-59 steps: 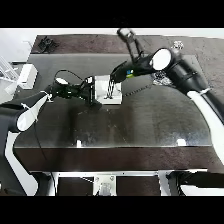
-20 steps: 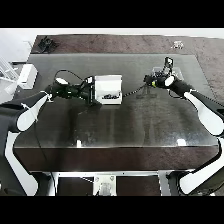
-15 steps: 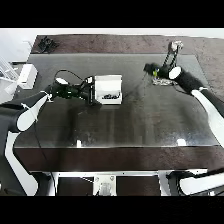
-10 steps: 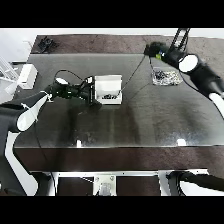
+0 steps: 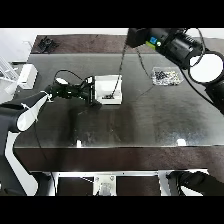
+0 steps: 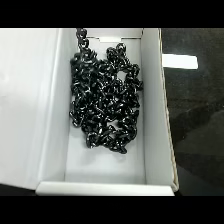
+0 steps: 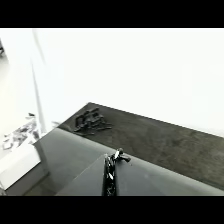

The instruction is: Fold the box and place the chain.

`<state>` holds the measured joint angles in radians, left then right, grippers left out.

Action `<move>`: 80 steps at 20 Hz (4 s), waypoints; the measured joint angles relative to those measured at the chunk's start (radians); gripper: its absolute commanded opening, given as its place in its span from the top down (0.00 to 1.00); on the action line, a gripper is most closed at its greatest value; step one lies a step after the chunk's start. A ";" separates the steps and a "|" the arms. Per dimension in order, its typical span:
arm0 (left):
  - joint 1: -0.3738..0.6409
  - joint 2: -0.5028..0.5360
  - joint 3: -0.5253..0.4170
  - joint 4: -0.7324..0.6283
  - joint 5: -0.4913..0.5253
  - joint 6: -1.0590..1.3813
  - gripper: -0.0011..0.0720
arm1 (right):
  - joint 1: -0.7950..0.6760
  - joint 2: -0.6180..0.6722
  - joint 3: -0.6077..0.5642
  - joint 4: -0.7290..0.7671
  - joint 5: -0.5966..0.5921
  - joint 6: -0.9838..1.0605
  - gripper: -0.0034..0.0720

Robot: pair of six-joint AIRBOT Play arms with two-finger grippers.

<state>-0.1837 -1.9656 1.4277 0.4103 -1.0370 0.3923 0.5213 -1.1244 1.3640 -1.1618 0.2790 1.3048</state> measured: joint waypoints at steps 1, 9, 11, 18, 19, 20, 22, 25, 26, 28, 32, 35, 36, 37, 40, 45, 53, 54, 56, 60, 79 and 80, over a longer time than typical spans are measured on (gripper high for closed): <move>0.000 0.000 0.000 0.000 0.000 0.000 0.29 | 0.018 0.000 0.001 -0.002 -0.002 0.000 0.94; 0.000 0.000 0.000 0.000 0.000 0.000 0.29 | 0.097 -0.069 -0.024 0.000 0.000 0.043 0.94; 0.000 0.000 0.000 0.000 0.000 0.000 0.29 | 0.102 -0.092 -0.044 0.001 0.002 0.069 0.94; 0.000 0.000 0.000 0.000 0.000 0.000 0.29 | 0.106 -0.214 -0.100 0.001 -0.020 0.120 0.94; 0.000 0.000 0.000 0.000 0.000 0.000 0.29 | 0.106 -0.238 -0.105 0.001 -0.022 0.122 0.94; 0.000 0.000 0.000 0.000 0.000 0.000 0.29 | 0.106 -0.261 -0.109 0.001 -0.024 0.123 0.94; 0.000 0.000 0.000 0.000 0.000 0.000 0.29 | 0.103 -0.300 -0.121 0.000 -0.024 0.126 0.45; 0.000 0.000 0.000 0.000 0.000 0.000 0.29 | 0.077 -0.321 -0.142 -0.005 -0.008 0.126 0.39; 0.000 0.000 0.000 0.000 0.000 0.000 0.29 | 0.064 -0.319 -0.145 -0.013 0.009 0.126 0.39; 0.000 0.000 0.000 0.000 0.000 0.000 0.29 | 0.034 -0.298 -0.149 -0.040 0.051 0.126 0.38; 0.000 0.000 0.000 0.000 0.000 0.000 0.29 | -0.056 -0.252 -0.157 -0.163 0.201 0.124 0.38; 0.000 0.000 0.000 0.000 0.000 0.000 0.29 | -0.156 -0.242 -0.193 -0.253 0.286 0.041 0.31; 0.000 0.000 0.000 0.000 0.000 0.000 0.29 | -0.196 -0.243 -0.208 -0.270 0.298 -0.011 0.29; 0.000 0.000 0.000 0.000 0.000 0.000 0.29 | -0.233 -0.248 -0.219 -0.283 0.302 -0.068 0.29; 0.000 0.000 0.000 0.000 0.000 0.000 0.29 | -0.341 -0.276 -0.237 -0.258 0.309 -0.323 0.29; 0.000 0.000 0.000 0.000 0.000 0.000 0.29 | -0.441 -0.335 -0.244 0.118 0.382 -0.932 0.30; 0.000 0.000 0.000 0.000 0.000 0.000 0.29 | -0.466 -0.467 -0.213 0.392 0.593 -1.415 0.30; 0.000 0.000 0.000 0.000 0.000 0.000 0.29 | -0.470 -0.488 -0.196 0.396 0.606 -1.435 0.30; 0.000 0.000 0.000 0.000 0.000 0.000 0.29 | -0.488 -0.523 -0.157 0.393 0.616 -1.455 0.30; 0.000 0.000 0.000 0.000 0.000 0.000 0.29 | -0.544 -0.580 -0.082 0.390 0.649 -1.467 0.38; 0.000 0.000 0.000 0.000 0.000 0.000 0.29 | -0.584 -0.775 0.116 0.349 0.836 -1.495 0.58; 0.000 0.000 0.000 0.000 0.000 0.000 0.29 | -0.584 -0.779 0.116 0.354 0.838 -1.495 0.67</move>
<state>-0.1837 -1.9656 1.4277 0.4103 -1.0370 0.3927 -0.0624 -1.9038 1.4799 -0.8078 1.1175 -0.1905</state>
